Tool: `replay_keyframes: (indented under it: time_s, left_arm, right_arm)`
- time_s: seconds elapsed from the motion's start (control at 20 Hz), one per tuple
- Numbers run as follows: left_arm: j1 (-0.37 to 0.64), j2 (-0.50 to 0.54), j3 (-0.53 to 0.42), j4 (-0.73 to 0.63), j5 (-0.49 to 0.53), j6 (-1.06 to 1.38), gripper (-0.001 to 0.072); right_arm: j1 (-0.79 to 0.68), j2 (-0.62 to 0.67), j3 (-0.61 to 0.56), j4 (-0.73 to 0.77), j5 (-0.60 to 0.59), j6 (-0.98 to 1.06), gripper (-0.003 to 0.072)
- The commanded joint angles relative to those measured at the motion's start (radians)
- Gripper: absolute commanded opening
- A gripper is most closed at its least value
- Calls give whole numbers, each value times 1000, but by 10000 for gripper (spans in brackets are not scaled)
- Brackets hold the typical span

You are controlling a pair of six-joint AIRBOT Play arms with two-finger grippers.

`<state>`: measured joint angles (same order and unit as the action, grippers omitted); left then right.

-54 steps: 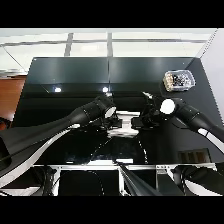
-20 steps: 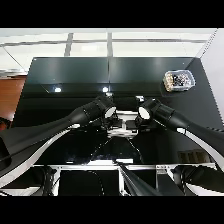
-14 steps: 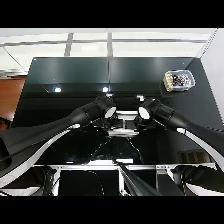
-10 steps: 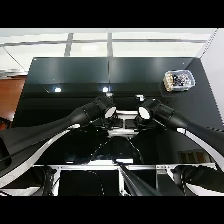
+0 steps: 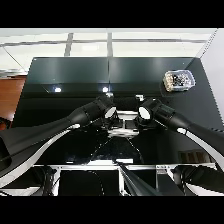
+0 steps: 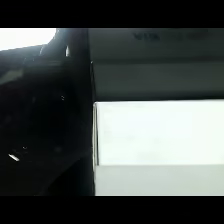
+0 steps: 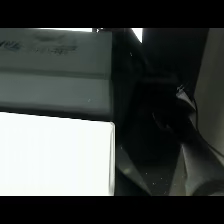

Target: Fold the box and place the chain.

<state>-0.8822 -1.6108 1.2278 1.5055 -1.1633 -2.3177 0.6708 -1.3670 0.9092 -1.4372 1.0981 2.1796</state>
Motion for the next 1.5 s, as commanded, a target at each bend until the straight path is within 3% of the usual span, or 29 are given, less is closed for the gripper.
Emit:
replay_keyframes:
  time_s: [0.0,0.25,0.5,0.6,0.75,0.85,0.95,1.1,1.2,1.35,1.45]
  left_arm:
    - [0,0,1,-4,9,-6,24]
    - [0,0,1,-4,10,-6,24]
    - [0,0,1,-4,10,-5,24]
    - [0,0,1,-4,10,-6,23]
    - [0,0,1,-3,10,-5,24]
    - [0,0,1,-4,10,-5,23]
    - [0,0,1,-4,10,-5,23]
    - [0,0,1,-4,10,-5,24]
    - [0,0,1,-4,10,-5,24]
    - [0,0,1,-4,8,-5,24]
    - [0,0,1,-4,2,-5,24]
  right_arm:
    - [0,14,0,8,-8,-33,520]
    - [0,60,1,7,5,-66,519]
    - [0,299,0,-69,125,-98,519]
    - [0,421,0,-212,188,-97,519]
    - [-12,568,0,-612,285,-89,519]
    - [-64,615,-3,-828,274,-90,519]
    - [-175,617,-7,-895,174,-90,519]
    - [-394,610,-74,-863,-137,-50,522]
    - [-519,583,-127,-834,-317,51,715]
    - [-656,473,-128,-678,-515,54,716]
    - [-693,385,-82,-629,-579,64,715]
